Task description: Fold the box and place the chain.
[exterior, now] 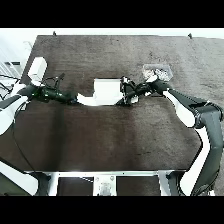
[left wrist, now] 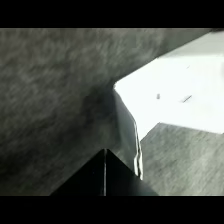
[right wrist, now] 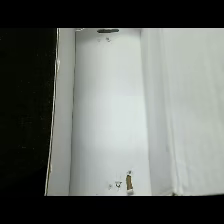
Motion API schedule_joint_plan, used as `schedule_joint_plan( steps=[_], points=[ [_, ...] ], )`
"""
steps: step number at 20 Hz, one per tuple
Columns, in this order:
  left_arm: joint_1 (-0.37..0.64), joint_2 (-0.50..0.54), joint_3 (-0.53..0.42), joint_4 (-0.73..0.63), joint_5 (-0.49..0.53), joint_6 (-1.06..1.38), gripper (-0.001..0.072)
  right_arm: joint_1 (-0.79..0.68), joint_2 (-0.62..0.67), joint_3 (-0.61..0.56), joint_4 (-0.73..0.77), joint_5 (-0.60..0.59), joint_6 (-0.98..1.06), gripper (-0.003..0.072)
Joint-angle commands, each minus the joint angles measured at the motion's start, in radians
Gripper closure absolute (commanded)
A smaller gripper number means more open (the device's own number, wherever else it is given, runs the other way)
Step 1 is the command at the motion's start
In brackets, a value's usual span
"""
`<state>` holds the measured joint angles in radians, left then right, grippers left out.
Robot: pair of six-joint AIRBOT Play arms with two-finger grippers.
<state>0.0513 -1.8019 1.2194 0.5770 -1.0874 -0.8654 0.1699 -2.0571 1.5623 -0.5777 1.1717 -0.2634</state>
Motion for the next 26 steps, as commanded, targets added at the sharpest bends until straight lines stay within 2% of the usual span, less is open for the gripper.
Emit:
schedule_joint_plan(
  steps=[1,5,7,13,16,18,21,26],
  points=[
    [-0.009,-0.005,0.0,-0.07,-0.008,0.04,0.0692,0.0,0.001,0.0,0.0,0.0,0.0,0.0259],
    [-0.009,0.002,0.0,-0.173,-0.066,0.115,0.0687,0.0,0.001,0.0,0.0,0.0,0.0,0.0259],
    [-0.009,0.002,0.015,-0.181,-0.086,0.114,0.0473,0.0,0.001,0.0,0.0,0.0,0.0,0.0259],
    [-0.01,0.002,0.031,-0.202,-0.125,0.114,0.0471,0.0,0.001,0.0,0.0,0.0,0.0,0.0259],
    [-0.043,0.002,0.031,-0.192,-0.105,0.115,0.0468,0.0,0.001,0.0,0.0,0.0,0.0,0.0259],
    [-0.078,0.002,0.031,-0.187,-0.066,0.114,0.0392,0.0,0.001,0.0,0.0,0.0,0.0,0.0259],
    [-0.094,0.002,0.031,-0.188,-0.037,0.113,0.0392,0.0,0.001,0.0,0.0,0.0,0.0,0.0259],
    [-0.094,0.002,0.047,-0.195,-0.049,0.102,0.0392,0.0,0.001,0.0,0.0,0.0,0.0,0.0259]
  ],
)
